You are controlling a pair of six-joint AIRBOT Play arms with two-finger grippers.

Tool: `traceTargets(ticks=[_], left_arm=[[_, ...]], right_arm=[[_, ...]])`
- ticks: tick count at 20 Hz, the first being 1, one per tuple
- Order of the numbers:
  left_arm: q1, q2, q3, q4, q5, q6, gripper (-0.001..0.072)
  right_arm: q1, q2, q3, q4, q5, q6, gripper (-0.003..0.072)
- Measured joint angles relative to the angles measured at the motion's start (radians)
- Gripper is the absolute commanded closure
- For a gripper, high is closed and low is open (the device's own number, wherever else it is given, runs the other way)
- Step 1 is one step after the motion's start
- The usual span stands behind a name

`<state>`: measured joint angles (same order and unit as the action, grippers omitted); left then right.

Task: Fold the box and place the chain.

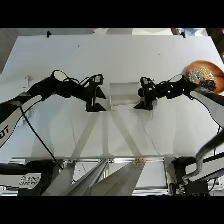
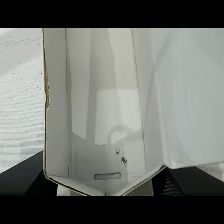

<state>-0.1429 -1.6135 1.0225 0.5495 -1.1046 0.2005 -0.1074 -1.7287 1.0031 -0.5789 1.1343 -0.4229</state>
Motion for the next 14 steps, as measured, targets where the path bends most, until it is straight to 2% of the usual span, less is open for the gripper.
traceTargets(ticks=[7, 14], left_arm=[[0.007, -0.109, -0.009, -0.212, -0.018, 0.208, 0.001], [0.005, -0.132, -0.009, -0.287, -0.015, 0.199, 0.001]], right_arm=[[-0.001, 0.0, 0.0, -0.004, 0.001, 0.0, 0.017], [-0.001, 0.0, 0.0, -0.002, 0.0, 0.0, 0.017]])
